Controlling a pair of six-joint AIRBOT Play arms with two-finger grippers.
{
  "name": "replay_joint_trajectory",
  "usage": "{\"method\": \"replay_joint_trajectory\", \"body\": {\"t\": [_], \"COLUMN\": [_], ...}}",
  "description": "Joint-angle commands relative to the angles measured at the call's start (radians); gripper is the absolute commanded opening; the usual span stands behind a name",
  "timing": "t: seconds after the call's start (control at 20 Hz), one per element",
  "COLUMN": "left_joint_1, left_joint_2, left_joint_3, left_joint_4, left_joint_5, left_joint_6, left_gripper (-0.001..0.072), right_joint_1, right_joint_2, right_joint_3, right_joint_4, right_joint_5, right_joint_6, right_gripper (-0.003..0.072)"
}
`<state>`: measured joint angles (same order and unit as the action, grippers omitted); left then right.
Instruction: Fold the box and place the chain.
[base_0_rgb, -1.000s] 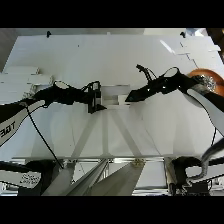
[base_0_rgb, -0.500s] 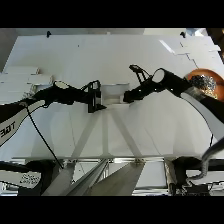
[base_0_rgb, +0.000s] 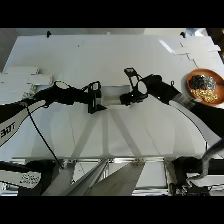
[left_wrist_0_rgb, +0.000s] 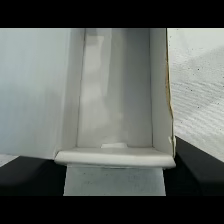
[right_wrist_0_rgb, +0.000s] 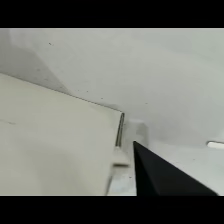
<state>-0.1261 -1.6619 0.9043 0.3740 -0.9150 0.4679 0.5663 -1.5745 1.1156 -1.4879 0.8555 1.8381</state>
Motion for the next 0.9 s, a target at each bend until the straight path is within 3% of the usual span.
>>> {"method": "replay_joint_trajectory", "body": {"t": [0.0, 0.05, 0.1, 0.3, 0.35, 0.4, 0.45, 0.7, 0.85], "left_joint_1": [0.0, 0.0, 0.0, 0.0, 0.0, 0.0, 0.0, 0.0, 0.0], "left_joint_2": [0.001, 0.001, 0.001, 0.001, 0.001, 0.001, 0.001, 0.001, 0.001], "left_joint_3": [0.0, 0.0, 0.0, 0.0, 0.0, 0.0, 0.0, 0.0, 0.0], "left_joint_4": [0.0, 0.0, 0.0, 0.0, -0.001, 0.0, -0.001, 0.0, 0.0], "left_joint_5": [-0.001, -0.001, -0.001, -0.001, -0.001, -0.001, -0.001, -0.001, -0.001], "left_joint_6": [-0.001, -0.001, -0.001, -0.001, -0.001, -0.001, -0.001, -0.001, -0.001], "left_gripper": [0.026, 0.026, 0.026, 0.026, 0.026, 0.026, 0.026, 0.026, 0.026], "right_joint_1": [0.045, 0.051, 0.055, 0.059, 0.059, 0.059, 0.059, -0.005, -0.102], "right_joint_2": [0.001, 0.0, 0.0, 0.0, 0.002, 0.005, 0.014, 0.163, 0.279], "right_joint_3": [0.001, 0.001, 0.002, 0.002, 0.003, 0.006, 0.011, 0.015, 0.015], "right_joint_4": [-0.037, -0.038, -0.035, -0.039, -0.038, -0.037, -0.038, -0.099, -0.156], "right_joint_5": [-0.043, -0.061, -0.065, -0.053, -0.067, -0.077, -0.071, 0.002, 0.093], "right_joint_6": [0.175, 0.213, 0.216, 0.233, 0.233, 0.233, 0.229, 0.217, 0.098], "right_gripper": [0.0282, 0.0204, 0.0017, 0.0012, 0.01, 0.0292, 0.0403, 0.0395, 0.0394]}}
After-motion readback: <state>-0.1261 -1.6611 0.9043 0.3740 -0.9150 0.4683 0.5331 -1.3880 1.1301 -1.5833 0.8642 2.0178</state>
